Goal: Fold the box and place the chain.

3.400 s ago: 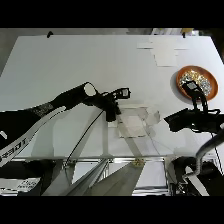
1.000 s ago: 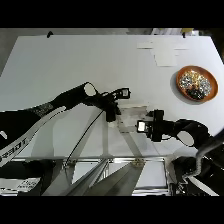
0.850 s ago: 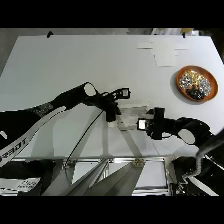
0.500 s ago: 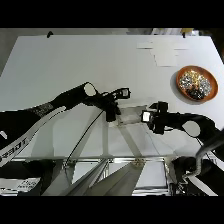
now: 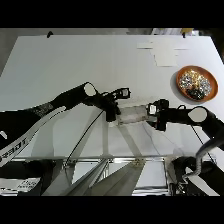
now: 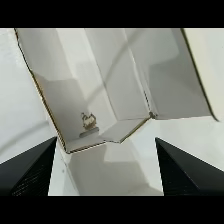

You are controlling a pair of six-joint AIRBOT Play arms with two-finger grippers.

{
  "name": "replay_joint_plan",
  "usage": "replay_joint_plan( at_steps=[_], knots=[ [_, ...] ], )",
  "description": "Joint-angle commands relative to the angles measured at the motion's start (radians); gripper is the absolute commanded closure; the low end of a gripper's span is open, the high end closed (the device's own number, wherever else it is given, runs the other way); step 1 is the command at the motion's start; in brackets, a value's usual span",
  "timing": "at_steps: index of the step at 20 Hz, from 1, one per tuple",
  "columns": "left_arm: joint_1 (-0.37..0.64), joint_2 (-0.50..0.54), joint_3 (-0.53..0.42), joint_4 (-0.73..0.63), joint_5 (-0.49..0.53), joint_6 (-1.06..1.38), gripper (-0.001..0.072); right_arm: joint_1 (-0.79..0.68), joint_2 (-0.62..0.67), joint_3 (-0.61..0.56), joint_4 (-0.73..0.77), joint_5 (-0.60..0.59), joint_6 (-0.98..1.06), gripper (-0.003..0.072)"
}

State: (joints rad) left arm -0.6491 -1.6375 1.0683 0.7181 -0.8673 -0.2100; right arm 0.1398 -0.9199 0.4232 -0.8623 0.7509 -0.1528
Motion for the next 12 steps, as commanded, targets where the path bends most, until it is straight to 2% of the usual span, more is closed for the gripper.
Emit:
replay_joint_plan(
  at_steps=[1, 7, 12],
  knots=[
    [-0.001, 0.000, 0.000, 0.000, 0.000, 0.000, 0.0699, -0.082, -0.066, 0.019, 0.139, 0.071, -0.179, -0.0007],
    [-0.001, 0.000, 0.000, 0.000, 0.000, 0.000, 0.0699, -0.119, -0.214, 0.103, 0.186, 0.152, -0.216, -0.0007],
    [-0.001, 0.000, 0.000, 0.000, -0.001, 0.000, 0.0699, -0.119, -0.278, 0.109, 0.219, 0.161, -0.230, -0.0007]
  ],
)
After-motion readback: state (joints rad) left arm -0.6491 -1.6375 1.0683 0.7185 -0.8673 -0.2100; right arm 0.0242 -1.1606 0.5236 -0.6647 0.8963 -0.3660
